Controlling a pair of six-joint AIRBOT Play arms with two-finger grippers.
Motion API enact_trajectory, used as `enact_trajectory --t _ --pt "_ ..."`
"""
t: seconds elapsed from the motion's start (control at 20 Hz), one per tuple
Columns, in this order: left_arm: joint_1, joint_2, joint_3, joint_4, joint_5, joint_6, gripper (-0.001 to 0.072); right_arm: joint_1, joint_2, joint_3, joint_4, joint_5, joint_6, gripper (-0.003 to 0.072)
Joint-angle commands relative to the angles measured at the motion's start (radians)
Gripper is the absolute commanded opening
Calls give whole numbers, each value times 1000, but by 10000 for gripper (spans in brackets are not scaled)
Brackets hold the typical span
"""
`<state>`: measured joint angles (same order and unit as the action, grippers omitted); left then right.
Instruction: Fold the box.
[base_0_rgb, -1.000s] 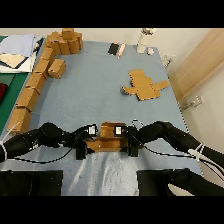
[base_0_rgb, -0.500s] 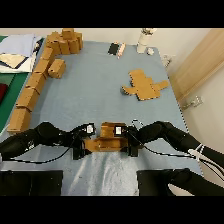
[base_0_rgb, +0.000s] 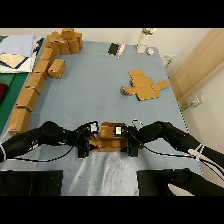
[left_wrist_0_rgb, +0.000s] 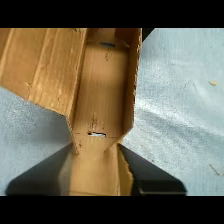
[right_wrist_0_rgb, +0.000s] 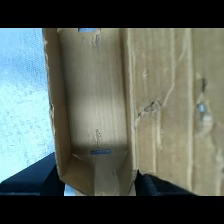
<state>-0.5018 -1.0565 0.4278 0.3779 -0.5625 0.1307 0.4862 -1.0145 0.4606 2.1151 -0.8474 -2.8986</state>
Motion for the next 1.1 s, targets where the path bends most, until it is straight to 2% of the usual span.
enact_trajectory --t 0.0,0.15,0.25,0.5,0.6,0.75,0.95,1.0,1.05 --pt "-4 -21 16 -19 5 12 341 0 0 -1 0 0 0 440" --pt "-4 -29 20 -24 3 12 339 0 0 -1 0 0 0 440" --pt "-4 -33 20 -32 -24 13 129 0 0 -1 0 0 0 440" --pt "-4 -41 23 -44 -31 40 131 0 0 -1 0 0 0 440" --pt "-6 -42 28 -88 -18 76 131 0 0 -1 0 0 0 440" --pt "-32 -79 46 -166 -3 126 131 0 0 -1 0 0 0 440" --pt "-47 -111 57 -168 14 135 134 0 0 -1 0 0 0 440" --pt "-47 -111 57 -168 14 135 159 0 0 -1 0 0 0 440" --pt "-47 -111 57 -168 13 135 387 0 0 -1 0 0 0 440"
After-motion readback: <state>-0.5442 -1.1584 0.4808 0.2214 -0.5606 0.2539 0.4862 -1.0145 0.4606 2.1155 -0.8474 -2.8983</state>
